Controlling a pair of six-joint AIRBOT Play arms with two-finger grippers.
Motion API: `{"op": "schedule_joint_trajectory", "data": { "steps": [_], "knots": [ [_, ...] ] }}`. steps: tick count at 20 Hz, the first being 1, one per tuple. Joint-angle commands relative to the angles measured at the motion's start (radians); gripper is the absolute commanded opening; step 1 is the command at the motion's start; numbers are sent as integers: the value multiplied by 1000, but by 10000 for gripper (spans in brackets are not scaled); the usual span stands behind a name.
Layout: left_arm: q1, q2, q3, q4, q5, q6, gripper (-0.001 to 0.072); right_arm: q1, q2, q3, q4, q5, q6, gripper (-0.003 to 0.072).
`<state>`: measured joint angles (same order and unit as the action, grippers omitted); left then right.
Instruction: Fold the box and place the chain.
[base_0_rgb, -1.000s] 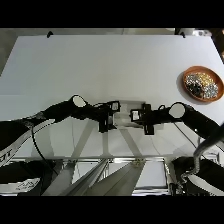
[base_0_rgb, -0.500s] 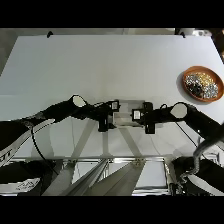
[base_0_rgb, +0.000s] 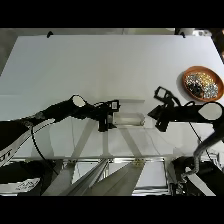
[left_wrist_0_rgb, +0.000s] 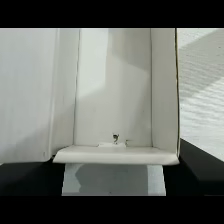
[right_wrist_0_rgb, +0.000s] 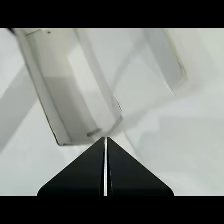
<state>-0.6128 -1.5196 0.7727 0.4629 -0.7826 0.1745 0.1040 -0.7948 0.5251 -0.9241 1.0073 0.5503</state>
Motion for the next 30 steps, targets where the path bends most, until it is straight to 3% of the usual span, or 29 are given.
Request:
{"op": "schedule_joint_trajectory", "data": {
  "steps": [1, 6, 10, 15, 20, 26, 30],
  "knots": [
    [0, 1, 0, 0, -2, 1, 396, -164, 26, 0, -47, 141, 547, 22],
    [0, 1, 0, 0, -3, 0, 396, -285, 19, -28, -216, 203, 866, 21],
    [0, 1, 0, 0, -3, 0, 396, -284, -51, -94, -219, 141, 885, 21],
    [0, 1, 0, 1, -3, 0, 396, -284, -143, -95, -209, 69, 882, 21],
    [0, 1, 0, 0, -3, 0, 396, -260, -196, -95, -9, 64, 745, 21],
    [0, 1, 0, 0, -3, 1, 396, -160, -305, -95, 22, -13, 743, 21],
    [0, 1, 0, 0, -3, 1, 396, -134, -311, -95, 174, -33, 666, 21]
  ]
}}
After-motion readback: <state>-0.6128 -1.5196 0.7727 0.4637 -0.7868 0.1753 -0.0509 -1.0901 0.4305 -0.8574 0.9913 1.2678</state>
